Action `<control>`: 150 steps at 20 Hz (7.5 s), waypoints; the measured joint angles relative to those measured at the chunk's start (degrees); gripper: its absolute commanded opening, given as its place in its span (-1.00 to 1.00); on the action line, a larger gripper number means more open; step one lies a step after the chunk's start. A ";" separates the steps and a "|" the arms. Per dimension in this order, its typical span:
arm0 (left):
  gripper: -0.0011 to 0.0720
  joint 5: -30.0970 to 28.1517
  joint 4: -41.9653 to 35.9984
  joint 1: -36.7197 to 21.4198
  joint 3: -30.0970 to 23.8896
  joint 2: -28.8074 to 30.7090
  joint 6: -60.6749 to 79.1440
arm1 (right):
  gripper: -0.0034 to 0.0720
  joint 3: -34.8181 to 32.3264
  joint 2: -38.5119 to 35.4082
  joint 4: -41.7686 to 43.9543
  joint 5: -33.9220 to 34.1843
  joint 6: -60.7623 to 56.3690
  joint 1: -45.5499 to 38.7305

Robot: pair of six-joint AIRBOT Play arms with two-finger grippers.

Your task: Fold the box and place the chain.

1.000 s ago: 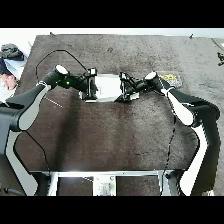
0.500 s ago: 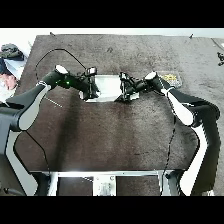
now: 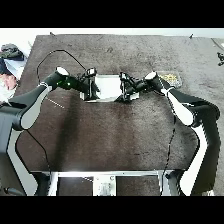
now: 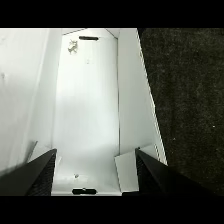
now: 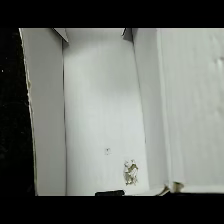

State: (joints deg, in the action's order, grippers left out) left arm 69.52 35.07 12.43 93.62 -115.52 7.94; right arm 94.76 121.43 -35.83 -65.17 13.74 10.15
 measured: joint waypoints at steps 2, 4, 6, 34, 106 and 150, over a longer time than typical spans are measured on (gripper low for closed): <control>0.36 0.31 0.02 0.02 0.02 -0.07 0.00 | 0.26 0.00 0.00 0.00 0.00 -0.02 0.00; -0.28 0.68 0.04 -0.09 0.09 -0.07 -0.02 | 0.26 0.00 0.00 0.00 0.00 -0.07 0.00; -0.76 1.33 0.46 -0.42 0.09 0.15 -0.07 | 0.26 0.00 0.00 0.02 0.00 -0.20 0.00; -0.95 -12.52 7.37 -13.18 -19.74 26.38 -52.33 | 0.26 0.00 0.00 0.04 0.00 -0.04 0.00; 0.17 -12.13 33.55 10.58 1.49 7.02 -107.67 | 0.26 0.00 0.00 0.02 0.02 -0.07 0.00; 0.93 7.45 53.13 16.15 22.34 1.29 -109.87 | 0.26 0.00 0.00 0.04 0.00 -0.02 0.02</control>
State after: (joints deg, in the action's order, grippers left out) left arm 76.97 88.20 28.58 115.96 -114.24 -101.93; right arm 94.76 121.43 -35.79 -65.17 13.72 10.17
